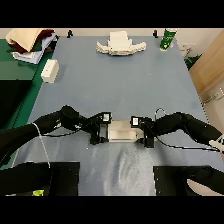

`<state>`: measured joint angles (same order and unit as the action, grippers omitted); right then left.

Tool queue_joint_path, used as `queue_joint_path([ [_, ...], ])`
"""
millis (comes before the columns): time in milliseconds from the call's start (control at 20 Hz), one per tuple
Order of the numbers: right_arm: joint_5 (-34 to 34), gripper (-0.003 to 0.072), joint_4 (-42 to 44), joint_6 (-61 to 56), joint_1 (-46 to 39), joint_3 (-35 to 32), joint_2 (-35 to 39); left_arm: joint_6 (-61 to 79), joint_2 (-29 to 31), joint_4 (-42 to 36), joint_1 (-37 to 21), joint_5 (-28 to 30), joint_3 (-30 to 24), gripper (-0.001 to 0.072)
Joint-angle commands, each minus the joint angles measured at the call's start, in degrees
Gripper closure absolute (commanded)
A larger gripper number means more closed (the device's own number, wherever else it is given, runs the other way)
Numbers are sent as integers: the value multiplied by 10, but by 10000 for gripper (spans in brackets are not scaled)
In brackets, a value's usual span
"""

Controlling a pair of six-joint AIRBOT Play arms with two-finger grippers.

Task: Fold the box.

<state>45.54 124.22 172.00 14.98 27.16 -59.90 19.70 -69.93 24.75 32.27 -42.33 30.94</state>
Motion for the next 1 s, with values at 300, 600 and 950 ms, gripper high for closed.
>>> queue_joint_path([
  [300, 0, 179, 0, 0, 0, 0, 0, -5, -11, -1, 35, 35, 1, 16],
  [600, 0, 179, 0, 0, 0, 0, 0, -29, -11, 9, 60, 83, -2, 143],
  [950, 0, 179, 0, 0, 0, 0, 0, -30, -11, 9, 60, 83, -2, 142],
])
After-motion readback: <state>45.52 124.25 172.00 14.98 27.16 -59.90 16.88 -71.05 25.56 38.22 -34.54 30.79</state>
